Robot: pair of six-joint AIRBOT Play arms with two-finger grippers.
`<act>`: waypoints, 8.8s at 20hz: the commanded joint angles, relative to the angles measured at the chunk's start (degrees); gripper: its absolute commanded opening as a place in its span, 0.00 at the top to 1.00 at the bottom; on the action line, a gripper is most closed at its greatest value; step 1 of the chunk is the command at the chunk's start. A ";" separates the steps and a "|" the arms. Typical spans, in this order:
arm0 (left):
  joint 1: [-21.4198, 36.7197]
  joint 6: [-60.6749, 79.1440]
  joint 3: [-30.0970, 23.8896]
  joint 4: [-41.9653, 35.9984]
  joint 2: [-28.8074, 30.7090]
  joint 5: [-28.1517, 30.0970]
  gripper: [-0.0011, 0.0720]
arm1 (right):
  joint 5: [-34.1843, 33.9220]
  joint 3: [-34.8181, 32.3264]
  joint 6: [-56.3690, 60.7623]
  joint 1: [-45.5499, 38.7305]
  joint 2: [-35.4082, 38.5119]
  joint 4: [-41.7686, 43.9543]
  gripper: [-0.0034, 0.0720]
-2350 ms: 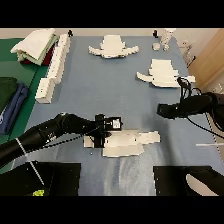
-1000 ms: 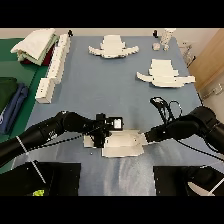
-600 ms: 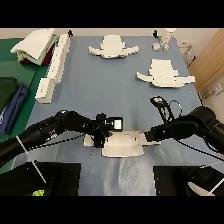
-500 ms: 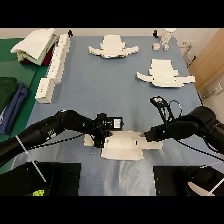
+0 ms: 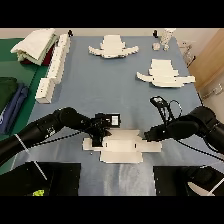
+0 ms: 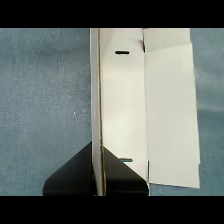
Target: Fold the box.
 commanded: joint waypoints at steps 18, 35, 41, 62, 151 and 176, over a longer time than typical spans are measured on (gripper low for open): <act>0.13 -1.42 0.07 -1.53 -3.74 -6.91 0.96 | -0.09 -0.02 -0.02 0.00 0.07 0.13 0.95; 0.13 -1.40 0.07 -2.91 -3.74 -6.99 0.96 | 7.91 -5.70 -7.93 39.19 8.81 1.46 0.03; 0.13 -1.40 0.07 -2.93 -3.74 -7.02 0.96 | 13.97 -5.27 -6.34 44.30 -7.89 -7.28 0.00; 0.13 -1.40 0.07 -2.93 -3.74 -7.02 0.96 | -3.17 4.70 28.11 44.30 -9.25 -25.24 0.03; 0.11 -1.22 0.07 -2.93 -3.74 -5.49 0.96 | 22.38 -20.74 -88.26 0.72 -1.88 34.73 0.27; 0.20 -46.69 0.09 20.50 18.53 -18.69 0.52 | 22.38 -20.74 -88.26 0.72 -1.88 34.53 0.27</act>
